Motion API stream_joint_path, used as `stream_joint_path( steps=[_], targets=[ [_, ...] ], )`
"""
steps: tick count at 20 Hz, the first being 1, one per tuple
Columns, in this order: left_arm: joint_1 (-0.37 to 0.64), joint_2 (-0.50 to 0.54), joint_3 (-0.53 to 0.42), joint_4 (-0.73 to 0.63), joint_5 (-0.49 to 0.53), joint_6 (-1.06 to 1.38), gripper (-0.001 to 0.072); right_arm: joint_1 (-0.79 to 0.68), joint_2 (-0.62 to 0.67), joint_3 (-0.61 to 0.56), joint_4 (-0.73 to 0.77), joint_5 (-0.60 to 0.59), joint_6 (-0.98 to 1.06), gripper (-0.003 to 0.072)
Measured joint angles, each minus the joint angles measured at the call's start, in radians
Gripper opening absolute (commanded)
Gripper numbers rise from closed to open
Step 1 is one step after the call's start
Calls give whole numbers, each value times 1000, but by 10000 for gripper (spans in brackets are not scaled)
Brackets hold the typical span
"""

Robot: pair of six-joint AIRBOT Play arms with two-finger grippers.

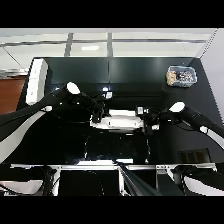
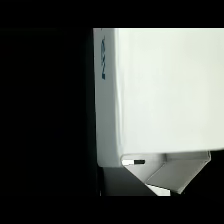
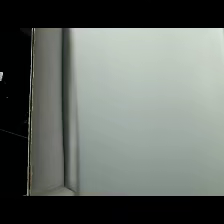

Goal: Fold the box and place the chain.

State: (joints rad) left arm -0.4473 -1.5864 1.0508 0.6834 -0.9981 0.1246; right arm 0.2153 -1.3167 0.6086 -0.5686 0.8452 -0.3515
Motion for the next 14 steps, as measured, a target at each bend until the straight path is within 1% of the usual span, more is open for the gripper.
stream_joint_path(
  steps=[14],
  targets=[
    [0, 0, 0, 0, -2, -2, 24, -11, 0, 0, 15, -18, 30, 710]
  ],
)
